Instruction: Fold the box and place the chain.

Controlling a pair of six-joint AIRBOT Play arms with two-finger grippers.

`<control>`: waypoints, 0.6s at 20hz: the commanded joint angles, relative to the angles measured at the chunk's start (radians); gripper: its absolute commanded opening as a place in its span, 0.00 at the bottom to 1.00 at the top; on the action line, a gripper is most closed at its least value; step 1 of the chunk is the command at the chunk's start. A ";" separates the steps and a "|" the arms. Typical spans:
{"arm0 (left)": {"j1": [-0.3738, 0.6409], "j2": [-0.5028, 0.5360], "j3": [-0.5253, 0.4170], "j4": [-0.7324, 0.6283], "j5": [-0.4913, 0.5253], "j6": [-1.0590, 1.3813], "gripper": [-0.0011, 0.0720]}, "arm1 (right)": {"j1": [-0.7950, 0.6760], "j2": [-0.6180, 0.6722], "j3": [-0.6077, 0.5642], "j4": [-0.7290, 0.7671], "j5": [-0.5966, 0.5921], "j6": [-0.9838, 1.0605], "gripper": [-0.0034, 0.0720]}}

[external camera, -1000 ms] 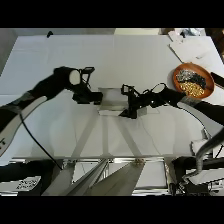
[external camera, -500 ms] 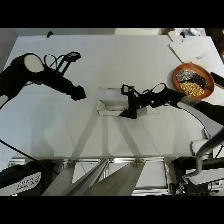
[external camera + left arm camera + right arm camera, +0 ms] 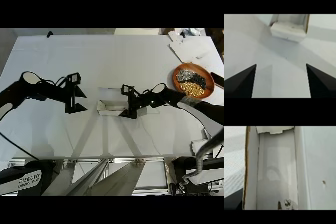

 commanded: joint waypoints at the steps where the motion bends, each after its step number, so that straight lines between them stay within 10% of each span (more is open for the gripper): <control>1: 0.005 -0.088 -0.027 -0.188 0.013 0.378 0.99 | 0.000 -0.001 0.000 0.000 0.000 0.000 0.71; 12: 0.005 -0.248 -0.020 -0.286 -0.034 0.445 0.99 | 0.000 -0.001 0.000 0.000 0.000 0.000 0.71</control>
